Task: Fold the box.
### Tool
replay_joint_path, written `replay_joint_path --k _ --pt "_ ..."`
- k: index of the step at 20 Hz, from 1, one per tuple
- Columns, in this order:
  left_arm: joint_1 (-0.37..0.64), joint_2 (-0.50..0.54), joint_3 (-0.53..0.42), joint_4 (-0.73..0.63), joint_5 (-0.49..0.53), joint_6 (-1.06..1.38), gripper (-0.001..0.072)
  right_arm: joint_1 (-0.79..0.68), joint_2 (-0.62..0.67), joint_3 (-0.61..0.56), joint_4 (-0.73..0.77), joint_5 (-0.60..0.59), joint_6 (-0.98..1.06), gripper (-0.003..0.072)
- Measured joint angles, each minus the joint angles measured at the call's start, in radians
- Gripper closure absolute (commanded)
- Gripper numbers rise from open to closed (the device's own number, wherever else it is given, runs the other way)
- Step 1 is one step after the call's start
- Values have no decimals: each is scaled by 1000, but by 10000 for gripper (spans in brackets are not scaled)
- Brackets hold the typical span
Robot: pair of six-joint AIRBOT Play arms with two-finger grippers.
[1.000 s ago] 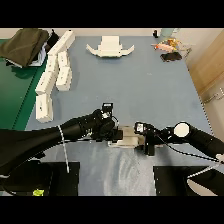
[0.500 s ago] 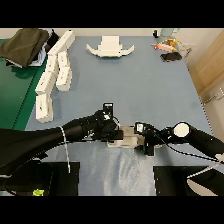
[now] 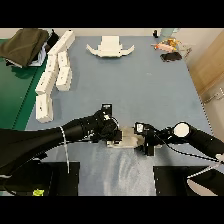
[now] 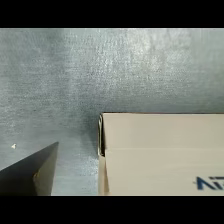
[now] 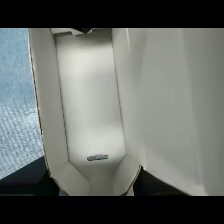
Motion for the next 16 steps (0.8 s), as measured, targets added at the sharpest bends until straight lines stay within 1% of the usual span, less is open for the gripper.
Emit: replay_joint_path --k 3,5,10,14,16 --pt "0 0 0 -1 11 0 59 0 0 0 0 0 0 175" --pt "0 0 0 -1 37 -1 302 0 0 0 0 0 0 175" --pt "0 -1 0 -2 71 10 307 0 0 0 0 0 0 175" --pt "0 -12 2 -3 62 13 307 0 0 0 0 -1 0 175" --pt "0 -28 12 -8 39 10 307 0 0 0 0 -1 0 175"
